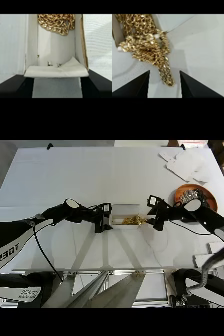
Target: Fold the box and place the chain.
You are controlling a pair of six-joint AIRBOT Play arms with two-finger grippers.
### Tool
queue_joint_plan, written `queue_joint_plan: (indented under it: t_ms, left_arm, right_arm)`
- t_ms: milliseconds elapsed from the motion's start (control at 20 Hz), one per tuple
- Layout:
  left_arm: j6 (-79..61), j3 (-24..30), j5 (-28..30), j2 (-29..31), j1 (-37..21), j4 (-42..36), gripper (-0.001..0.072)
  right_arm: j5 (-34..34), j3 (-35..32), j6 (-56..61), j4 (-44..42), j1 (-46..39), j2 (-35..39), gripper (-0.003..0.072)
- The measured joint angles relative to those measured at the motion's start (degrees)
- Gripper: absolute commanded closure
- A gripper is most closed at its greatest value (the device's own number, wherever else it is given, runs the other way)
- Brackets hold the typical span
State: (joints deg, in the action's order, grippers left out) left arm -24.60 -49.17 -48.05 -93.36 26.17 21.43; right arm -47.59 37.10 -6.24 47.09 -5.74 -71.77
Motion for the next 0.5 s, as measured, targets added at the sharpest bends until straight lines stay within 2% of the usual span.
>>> queue_joint_plan:
  t_ms: [200, 300, 350, 400, 450, 500]
  left_arm:
    - [0.0, 0.0, 0.0, 0.0, 0.0, 0.0, 0.0554]
    - [0.0, 0.0, 0.0, 0.0, 0.0, 0.0, 0.0554]
    - [0.0, 0.0, 0.0, 0.0, 0.0, 0.0, 0.0554]
    - [0.0, 0.0, 0.0, 0.0, 0.0, 0.0, 0.0554]
    - [0.0, 0.0, 0.1, 0.0, 0.0, 0.2, 0.0554]
    - [0.0, 0.0, 0.1, 0.0, 0.0, 0.2, 0.0554]
  right_arm:
    - [-0.5, -0.2, -9.7, -5.2, 1.1, -5.6, 0.0273]
    - [-0.5, -0.2, -12.9, -7.9, 1.9, -7.3, 0.0307]
    - [-0.5, -0.2, -13.8, -8.9, 2.2, -7.8, 0.0419]
    - [-0.2, -0.2, -14.7, -9.7, 2.4, -8.2, 0.0578]
    - [0.0, -0.2, -14.9, -10.2, 2.5, -8.5, 0.0676]
    - [0.0, -0.2, -15.5, -10.4, 2.6, -8.7, 0.0676]
